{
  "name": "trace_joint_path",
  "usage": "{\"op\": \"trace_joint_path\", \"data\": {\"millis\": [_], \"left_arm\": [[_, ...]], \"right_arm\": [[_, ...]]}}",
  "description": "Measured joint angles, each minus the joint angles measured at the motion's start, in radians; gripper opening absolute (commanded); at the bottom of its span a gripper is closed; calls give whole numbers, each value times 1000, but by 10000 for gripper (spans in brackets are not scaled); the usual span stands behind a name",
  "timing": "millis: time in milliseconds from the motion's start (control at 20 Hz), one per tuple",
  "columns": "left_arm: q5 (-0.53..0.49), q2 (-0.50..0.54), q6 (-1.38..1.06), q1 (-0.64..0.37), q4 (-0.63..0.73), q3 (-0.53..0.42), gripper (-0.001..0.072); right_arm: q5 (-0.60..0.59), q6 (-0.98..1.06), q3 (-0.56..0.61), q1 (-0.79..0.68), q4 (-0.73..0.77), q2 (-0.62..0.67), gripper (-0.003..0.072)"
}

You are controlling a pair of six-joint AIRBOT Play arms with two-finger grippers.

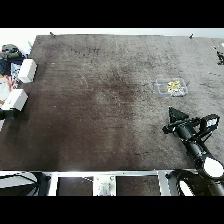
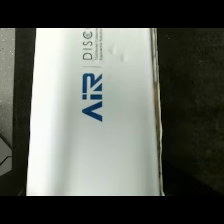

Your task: Fold the box and place the chain.

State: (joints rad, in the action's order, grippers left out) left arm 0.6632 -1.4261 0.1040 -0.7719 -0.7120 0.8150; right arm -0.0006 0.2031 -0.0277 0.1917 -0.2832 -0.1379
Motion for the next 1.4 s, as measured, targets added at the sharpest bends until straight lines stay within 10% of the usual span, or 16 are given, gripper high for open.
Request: {"op": "trace_joint_path", "data": {"millis": [150,250,1150,1200,1300,1400], "left_arm": [[26,-1,10,0,0,0,513],[34,-1,28,0,2,0,720],[92,146,79,0,24,30,712],[115,163,79,0,45,44,636],[169,193,79,0,118,76,199],[238,216,59,1,233,111,108]], "right_arm": [[0,0,0,0,0,0,12],[0,0,0,0,0,0,12],[0,0,0,0,0,0,12],[0,0,0,0,0,0,12],[0,0,0,0,0,0,12],[0,0,0,0,0,0,12]]}}
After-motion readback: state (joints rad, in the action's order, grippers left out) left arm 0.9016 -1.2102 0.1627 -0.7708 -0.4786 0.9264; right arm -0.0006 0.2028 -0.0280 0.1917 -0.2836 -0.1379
